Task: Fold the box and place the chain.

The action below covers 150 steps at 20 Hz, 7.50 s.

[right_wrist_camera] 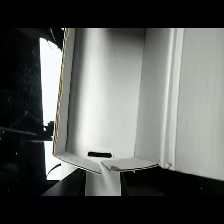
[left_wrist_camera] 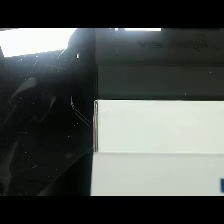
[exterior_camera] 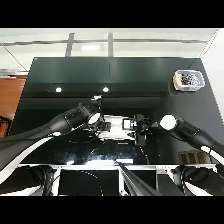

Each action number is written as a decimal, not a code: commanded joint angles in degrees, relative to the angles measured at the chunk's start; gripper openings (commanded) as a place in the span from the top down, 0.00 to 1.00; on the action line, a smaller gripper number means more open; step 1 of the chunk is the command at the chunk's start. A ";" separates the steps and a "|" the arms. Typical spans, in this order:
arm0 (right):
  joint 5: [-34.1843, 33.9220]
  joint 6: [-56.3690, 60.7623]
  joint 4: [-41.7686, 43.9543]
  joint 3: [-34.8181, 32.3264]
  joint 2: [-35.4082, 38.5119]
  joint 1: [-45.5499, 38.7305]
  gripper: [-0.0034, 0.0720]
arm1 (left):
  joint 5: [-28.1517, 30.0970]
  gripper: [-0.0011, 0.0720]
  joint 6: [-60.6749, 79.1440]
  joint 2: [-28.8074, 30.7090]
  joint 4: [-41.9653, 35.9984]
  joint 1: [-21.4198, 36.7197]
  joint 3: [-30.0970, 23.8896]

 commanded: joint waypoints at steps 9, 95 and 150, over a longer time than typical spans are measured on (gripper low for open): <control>-3.98 -0.04 9.40 0.04 -4.07 2.51 0.63 | -0.15 0.94 -0.02 -0.02 -0.24 0.02 0.04; 17.75 125.46 -33.48 22.14 -11.87 12.98 0.41 | -0.11 0.94 0.20 -0.02 -1.33 0.02 0.04; 20.06 135.29 -38.27 25.46 -17.66 15.82 0.73 | -0.04 0.94 0.20 -0.02 -1.36 0.02 0.04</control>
